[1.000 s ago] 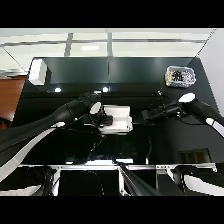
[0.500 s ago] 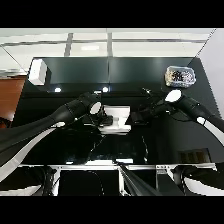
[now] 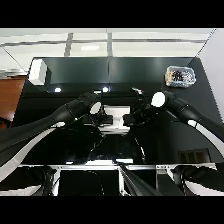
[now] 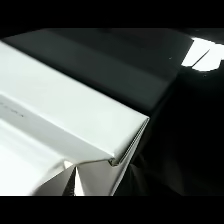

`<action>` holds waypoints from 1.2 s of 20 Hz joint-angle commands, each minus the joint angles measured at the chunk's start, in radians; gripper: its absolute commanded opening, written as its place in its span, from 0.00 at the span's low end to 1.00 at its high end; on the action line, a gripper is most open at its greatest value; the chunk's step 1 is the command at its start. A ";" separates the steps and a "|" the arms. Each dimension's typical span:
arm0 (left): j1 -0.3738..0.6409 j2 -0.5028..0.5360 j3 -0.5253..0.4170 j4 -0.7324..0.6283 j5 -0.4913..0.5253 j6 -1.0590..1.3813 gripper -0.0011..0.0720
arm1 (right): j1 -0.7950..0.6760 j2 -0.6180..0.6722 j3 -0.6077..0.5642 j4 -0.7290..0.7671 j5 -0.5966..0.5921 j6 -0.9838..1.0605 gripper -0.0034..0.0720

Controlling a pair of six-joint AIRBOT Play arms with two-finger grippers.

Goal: Fold the box and place the chain.

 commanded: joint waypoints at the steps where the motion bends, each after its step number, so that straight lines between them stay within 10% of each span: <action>1: 0.001 0.001 0.001 0.000 0.000 0.001 0.05 | 0.079 -0.001 0.050 -0.200 -0.007 0.247 0.53; 8: 0.001 0.001 0.001 0.000 -0.001 0.001 0.05 | 0.209 -0.050 0.150 -0.500 0.100 0.601 0.52; 24: 0.001 0.001 0.001 0.000 -0.002 0.001 0.05 | 0.212 -0.124 0.151 -0.458 0.129 0.658 0.28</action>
